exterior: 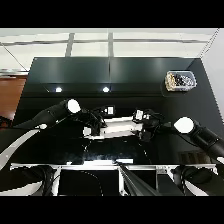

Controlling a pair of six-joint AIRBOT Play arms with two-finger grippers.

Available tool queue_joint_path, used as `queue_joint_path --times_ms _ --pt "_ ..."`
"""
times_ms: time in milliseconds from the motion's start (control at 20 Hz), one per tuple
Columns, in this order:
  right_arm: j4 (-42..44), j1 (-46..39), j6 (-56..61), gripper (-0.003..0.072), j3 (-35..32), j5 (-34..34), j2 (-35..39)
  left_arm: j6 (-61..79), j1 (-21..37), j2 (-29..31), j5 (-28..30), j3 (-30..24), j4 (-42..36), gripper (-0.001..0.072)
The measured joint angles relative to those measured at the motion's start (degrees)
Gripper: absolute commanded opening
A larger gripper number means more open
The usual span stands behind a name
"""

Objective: Fold the box and place the chain.

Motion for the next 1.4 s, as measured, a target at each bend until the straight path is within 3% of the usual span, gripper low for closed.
queue_joint_path --times_ms 650,1400 --pt "11.9 -0.8 -11.5 0.0633 0.0 3.1 -5.5 0.1 0.0 0.0 -0.1 0.0 0.0 0.0031" --pt "16.2 -0.2 -19.0 0.0632 -2.8 4.1 -11.5 0.0 0.0 0.0 -0.2 0.0 0.0 0.0031"
